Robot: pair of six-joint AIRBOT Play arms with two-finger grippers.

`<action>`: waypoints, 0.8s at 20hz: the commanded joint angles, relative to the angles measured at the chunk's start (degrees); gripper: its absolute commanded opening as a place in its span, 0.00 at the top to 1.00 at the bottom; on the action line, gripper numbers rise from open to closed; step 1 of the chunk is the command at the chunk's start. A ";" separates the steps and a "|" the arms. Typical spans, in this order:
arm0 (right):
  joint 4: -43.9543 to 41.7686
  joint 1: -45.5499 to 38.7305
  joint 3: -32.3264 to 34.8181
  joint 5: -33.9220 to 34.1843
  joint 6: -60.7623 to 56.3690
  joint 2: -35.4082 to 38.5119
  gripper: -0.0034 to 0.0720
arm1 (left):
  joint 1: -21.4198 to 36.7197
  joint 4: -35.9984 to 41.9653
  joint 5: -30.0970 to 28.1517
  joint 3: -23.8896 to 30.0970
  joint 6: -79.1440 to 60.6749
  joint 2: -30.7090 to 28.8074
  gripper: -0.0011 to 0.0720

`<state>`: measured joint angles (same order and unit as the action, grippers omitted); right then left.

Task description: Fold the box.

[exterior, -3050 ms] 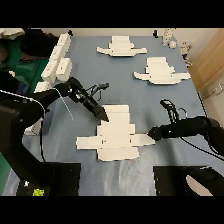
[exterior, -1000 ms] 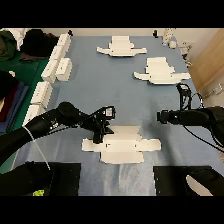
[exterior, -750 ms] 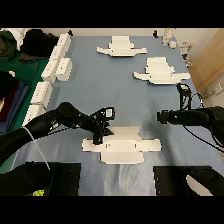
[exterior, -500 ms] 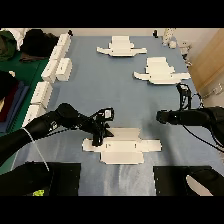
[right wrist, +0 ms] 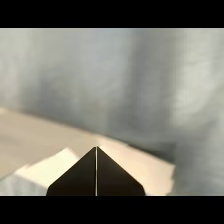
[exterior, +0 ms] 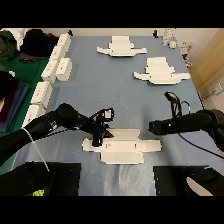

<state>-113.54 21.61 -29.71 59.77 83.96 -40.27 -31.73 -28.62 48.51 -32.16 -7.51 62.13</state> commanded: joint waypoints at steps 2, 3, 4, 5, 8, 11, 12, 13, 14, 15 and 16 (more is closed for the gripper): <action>0.96 18.43 0.70 6.29 -5.49 9.25 0.95 | 0.00 -0.07 -0.02 0.02 0.02 0.04 0.97; 2.69 24.04 1.57 6.23 -5.44 11.10 0.95 | 0.00 -0.07 -0.04 0.02 0.02 0.04 0.97; 5.18 29.64 2.75 6.03 -5.35 12.24 0.95 | 0.00 -0.04 -0.04 0.02 0.02 0.04 0.97; 6.95 34.49 3.80 5.81 -3.43 12.52 0.95 | 0.00 -0.04 0.00 0.02 0.02 0.04 0.97; 13.18 46.03 6.62 1.14 6.27 10.32 0.22 | 0.02 -0.04 -0.07 0.02 0.02 0.04 0.97; 27.98 50.84 7.17 -3.72 8.07 3.48 0.16 | 0.00 -0.04 0.00 0.02 0.02 0.04 0.97; 31.28 50.93 7.17 -5.53 7.96 1.01 0.16 | 0.00 -0.04 -0.02 0.02 0.02 0.04 0.97; 31.89 50.93 7.15 -7.52 7.96 -1.01 0.16 | 0.00 -0.04 -0.04 0.02 0.02 0.04 0.97; 31.43 50.93 7.15 -9.92 7.96 -2.91 0.16 | 0.00 -0.04 -0.04 0.02 0.02 0.04 0.97; 30.95 50.93 7.15 -11.78 7.96 -4.35 0.16 | 0.00 -0.04 -0.04 0.02 0.02 0.04 0.97; 30.95 50.95 7.15 -13.09 7.96 -5.46 0.16 | 0.00 -0.04 -0.02 0.02 0.02 0.04 0.97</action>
<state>-86.48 71.16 -22.79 52.51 91.11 -41.52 -31.73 -28.67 48.49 -32.16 -7.49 62.15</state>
